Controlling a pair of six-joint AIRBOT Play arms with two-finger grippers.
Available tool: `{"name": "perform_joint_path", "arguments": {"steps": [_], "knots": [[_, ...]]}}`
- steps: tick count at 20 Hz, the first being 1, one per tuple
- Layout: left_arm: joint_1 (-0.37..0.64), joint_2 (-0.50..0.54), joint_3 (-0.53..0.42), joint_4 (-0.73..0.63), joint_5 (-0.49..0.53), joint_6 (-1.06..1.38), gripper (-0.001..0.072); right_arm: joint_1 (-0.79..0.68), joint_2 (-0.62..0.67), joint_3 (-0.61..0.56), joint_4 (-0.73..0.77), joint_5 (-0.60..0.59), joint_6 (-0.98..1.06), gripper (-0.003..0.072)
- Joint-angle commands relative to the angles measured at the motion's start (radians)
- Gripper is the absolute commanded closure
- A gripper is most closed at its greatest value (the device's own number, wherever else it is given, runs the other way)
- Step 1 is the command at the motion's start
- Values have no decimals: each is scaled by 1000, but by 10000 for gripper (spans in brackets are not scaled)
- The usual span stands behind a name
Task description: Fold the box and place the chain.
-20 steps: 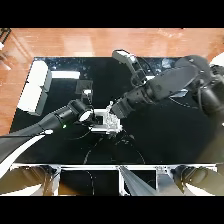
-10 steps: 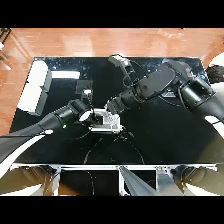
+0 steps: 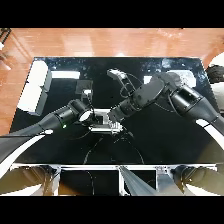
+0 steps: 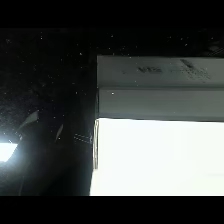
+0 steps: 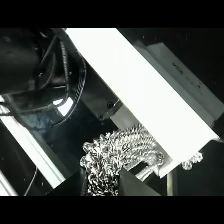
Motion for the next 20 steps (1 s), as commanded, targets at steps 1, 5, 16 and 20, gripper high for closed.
{"name": "perform_joint_path", "arguments": {"steps": [1, 5, 16, 20], "knots": [[-1, 1, 1, 0, -1, 0, 692, 12, -23, -23, 8, 85, 2, 668], [-1, 1, 1, 0, -1, 0, 692, -23, -25, -23, 7, 40, 8, -7], [-1, 1, 1, 0, -1, 0, 692, -377, 291, -413, -72, -44, -414, -9], [-1, 1, 1, -2, -2, 0, 692, -244, 291, -597, -19, 227, -662, -9]]}}
